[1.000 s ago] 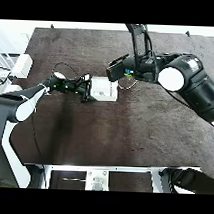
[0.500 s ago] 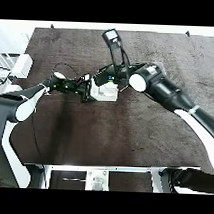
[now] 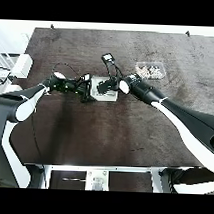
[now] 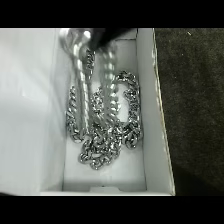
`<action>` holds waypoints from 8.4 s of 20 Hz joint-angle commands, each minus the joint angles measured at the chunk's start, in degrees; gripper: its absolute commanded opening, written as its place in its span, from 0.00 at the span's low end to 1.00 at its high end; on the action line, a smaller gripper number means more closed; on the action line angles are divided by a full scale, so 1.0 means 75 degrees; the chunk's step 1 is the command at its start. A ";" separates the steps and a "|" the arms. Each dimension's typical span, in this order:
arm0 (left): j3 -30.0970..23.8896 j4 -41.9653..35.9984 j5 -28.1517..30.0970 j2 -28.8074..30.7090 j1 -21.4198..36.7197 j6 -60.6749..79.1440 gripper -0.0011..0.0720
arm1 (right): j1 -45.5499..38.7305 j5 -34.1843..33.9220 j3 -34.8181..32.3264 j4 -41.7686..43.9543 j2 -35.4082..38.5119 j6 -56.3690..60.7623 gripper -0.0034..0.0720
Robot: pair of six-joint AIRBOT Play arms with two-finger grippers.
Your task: Fold the box and place the chain.
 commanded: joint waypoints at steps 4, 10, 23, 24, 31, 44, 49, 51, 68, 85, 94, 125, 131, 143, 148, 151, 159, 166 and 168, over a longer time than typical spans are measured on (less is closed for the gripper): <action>0.0000 0.0000 0.0009 0.0000 0.0000 0.0003 0.66 | -0.0930 0.1049 -0.0163 -0.0067 0.0860 -0.0032 0.71; 0.0000 0.0000 0.0012 0.0000 0.0000 0.0003 0.66 | -0.2084 0.0903 -0.0647 -0.0149 0.0988 -0.0207 0.75; 0.0000 0.0000 0.0012 0.0000 0.0000 0.0003 0.66 | -0.3719 -0.1428 0.0364 0.3858 -0.1944 -0.2119 0.72; 0.0000 0.0000 0.0012 0.0000 0.0000 0.0003 0.66 | -0.3675 -0.1419 0.0574 0.3975 -0.2151 -0.2180 0.65; 0.0000 0.0000 0.0009 0.0000 0.0000 0.0003 0.66 | -0.3590 -0.0195 0.0688 0.3824 -0.1338 -0.2681 0.06; 0.0000 0.0000 0.0009 0.0000 0.0000 0.0003 0.66 | -0.1376 -0.0099 0.0761 0.1530 0.3873 -0.2906 0.06; 0.0000 0.0000 0.0006 0.0000 0.0000 0.0003 0.66 | -0.0347 -0.0064 0.0883 0.0711 0.3928 -0.1932 0.06; 0.0000 0.0000 0.0006 0.0000 0.0000 0.0003 0.66 | -0.0044 0.0000 0.0880 0.0277 0.3893 -0.1349 0.06; 0.0000 0.0000 0.0006 0.0000 0.0000 0.0003 0.66 | 0.0536 0.0149 0.0032 0.0335 0.2154 0.0105 0.06; 0.0000 0.0000 0.0003 0.0000 0.0000 0.0003 0.66 | -0.1466 0.0379 -0.0833 -0.0973 0.1478 0.0356 0.64; 0.0000 -0.0003 0.0006 0.0000 0.0000 0.0003 0.66 | -0.3949 -0.1244 -0.0627 0.2617 -0.0822 -0.1483 0.75; 0.0000 -0.0003 0.0006 0.0000 0.0000 0.0003 0.66 | -0.0376 0.1163 0.1102 0.0449 0.3660 -0.1985 0.06; 0.0000 -0.0003 0.0006 0.0000 0.0000 0.0003 0.66 | 0.0111 0.1078 0.1786 0.0268 0.3654 -0.1993 0.06; 0.0000 0.0000 0.0006 0.0000 0.0000 0.0003 0.66 | 0.0122 -0.0694 0.2334 0.0137 0.3567 -0.2049 0.06; 0.0000 -0.0003 0.0006 0.0000 0.0000 0.0003 0.66 | 0.0122 -0.1530 0.2334 0.0137 0.3567 -0.2052 0.06; 0.0000 -0.0003 0.0009 0.0000 0.0000 0.0003 0.66 | 0.0122 -0.1533 0.2331 0.0137 0.3558 -0.2049 0.06; 0.0000 -0.0003 0.0009 0.0000 0.0000 0.0003 0.66 | 0.0119 -0.1230 0.2241 0.0140 0.3229 -0.2043 0.06; 0.0000 -0.0003 0.0003 0.0000 0.0000 0.0003 0.66 | 0.0050 -0.1425 0.1591 0.0146 0.3118 -0.2017 0.06; 0.0000 -0.0003 0.0003 0.0000 0.0000 0.0003 0.66 | 0.0026 -0.1804 0.1644 0.0195 0.3112 -0.2020 0.06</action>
